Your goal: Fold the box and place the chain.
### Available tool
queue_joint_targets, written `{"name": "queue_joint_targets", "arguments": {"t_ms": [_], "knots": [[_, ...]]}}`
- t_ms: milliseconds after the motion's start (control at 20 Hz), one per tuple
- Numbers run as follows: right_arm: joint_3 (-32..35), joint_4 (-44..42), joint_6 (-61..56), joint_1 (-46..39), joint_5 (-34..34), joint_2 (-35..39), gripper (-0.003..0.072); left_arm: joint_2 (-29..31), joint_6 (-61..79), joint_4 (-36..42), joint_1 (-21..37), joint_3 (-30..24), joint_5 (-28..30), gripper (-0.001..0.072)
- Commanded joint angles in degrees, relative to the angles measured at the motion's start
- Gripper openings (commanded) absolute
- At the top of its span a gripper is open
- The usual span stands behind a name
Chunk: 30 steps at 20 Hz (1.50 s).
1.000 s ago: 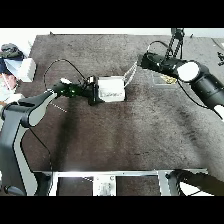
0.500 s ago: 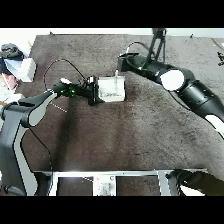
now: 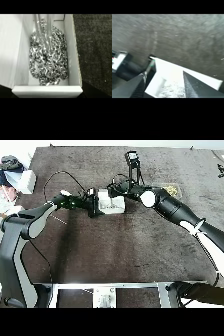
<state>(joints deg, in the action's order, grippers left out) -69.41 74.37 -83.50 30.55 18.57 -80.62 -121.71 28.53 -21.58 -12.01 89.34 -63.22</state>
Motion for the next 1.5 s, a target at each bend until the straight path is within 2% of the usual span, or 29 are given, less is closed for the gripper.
{"name": "queue_joint_targets", "arguments": {"t_ms": [0,50,100,150,250,300,400,550,650,750,850,900,950,1150,1450], "knots": [[0.0,14.3,0.0,-0.3,-0.2,0.7,0.0512,0.0,0.0,0.0,0.0,0.1,0.0,0.0356],[0.0,15.5,0.0,-1.1,-0.9,1.4,0.0502,0.0,0.0,0.0,0.0,0.1,0.0,0.0356],[0.0,15.9,0.2,-2.3,-2.5,1.3,0.0274,0.0,0.0,0.0,0.0,0.1,0.0,0.0355],[-0.2,15.8,0.2,-4.2,-3.9,0.8,0.0223,0.0,0.0,0.0,0.0,0.1,0.0,0.0356],[-3.5,12.1,1.8,-9.9,-1.4,-1.5,0.0222,0.0,0.0,0.0,0.0,0.1,0.0,0.0356],[-5.8,6.9,7.0,-12.5,0.5,-3.0,0.022,0.0,0.0,0.1,0.0,0.1,0.0,0.0355],[-11.2,-10.7,25.7,-17.3,6.2,-6.3,0.0219,0.0,0.0,0.1,0.0,0.1,0.0,0.0356],[-20.0,-38.2,55.9,-23.3,24.7,-12.7,0.0219,0.0,0.0,0.1,0.0,0.1,0.0,0.0356],[-26.3,-47.4,63.0,-26.4,36.8,-17.9,0.0219,0.0,0.0,0.1,0.0,0.1,0.0,0.0356],[-32.0,-48.3,62.9,-28.3,42.6,-23.4,0.0219,0.0,0.0,0.1,0.0,0.1,0.0,0.0356],[-34.9,-48.2,62.9,-28.9,43.6,-27.8,0.02,0.0,0.0,0.1,0.0,0.1,0.0,0.0356],[-35.6,-48.3,63.0,-29.0,43.6,-29.4,0.0159,0.0,0.0,0.1,0.0,0.1,0.0,0.0356],[-36.1,-48.3,63.7,-28.9,44.0,-30.7,0.0159,0.0,0.0,0.1,0.0,0.1,0.0,0.0356],[-36.1,-48.2,64.7,-28.9,49.1,-33.4,0.0161,0.0,0.0,0.1,0.0,0.1,0.0,0.0356],[-36.0,-47.4,68.6,-26.9,56.1,-33.2,0.0162,0.0,0.0,0.1,0.0,0.1,0.0,0.0356]]}}
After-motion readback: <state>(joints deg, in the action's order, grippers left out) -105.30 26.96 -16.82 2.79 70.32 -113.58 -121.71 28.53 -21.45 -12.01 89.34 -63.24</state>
